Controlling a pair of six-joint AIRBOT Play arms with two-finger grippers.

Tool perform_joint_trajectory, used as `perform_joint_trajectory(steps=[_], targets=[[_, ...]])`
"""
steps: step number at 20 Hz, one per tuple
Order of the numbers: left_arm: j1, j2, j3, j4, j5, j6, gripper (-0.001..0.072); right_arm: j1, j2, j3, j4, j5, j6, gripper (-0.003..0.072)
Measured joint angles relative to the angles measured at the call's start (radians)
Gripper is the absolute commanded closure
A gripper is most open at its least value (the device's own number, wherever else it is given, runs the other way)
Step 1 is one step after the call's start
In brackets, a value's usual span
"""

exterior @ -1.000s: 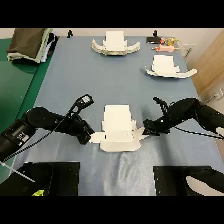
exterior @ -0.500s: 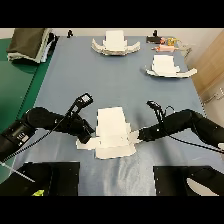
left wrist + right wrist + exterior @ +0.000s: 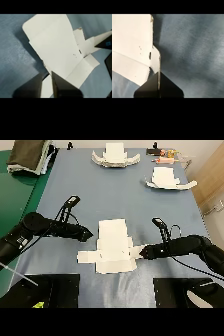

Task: Fold the box.

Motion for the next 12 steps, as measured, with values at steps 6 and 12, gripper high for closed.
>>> perform_joint_trajectory(steps=[6, 12], targets=[[0.118, -0.233, 0.082, -0.17, -0.134, 0.155, 0.0364, 0.008, 0.03, -0.026, 0.0, 0.015, 0.001, 0.0684], [0.139, -0.503, 0.235, -0.217, -0.258, 0.268, 0.0364, 0.009, 0.034, -0.034, 0.0, 0.019, 0.001, 0.0684]])
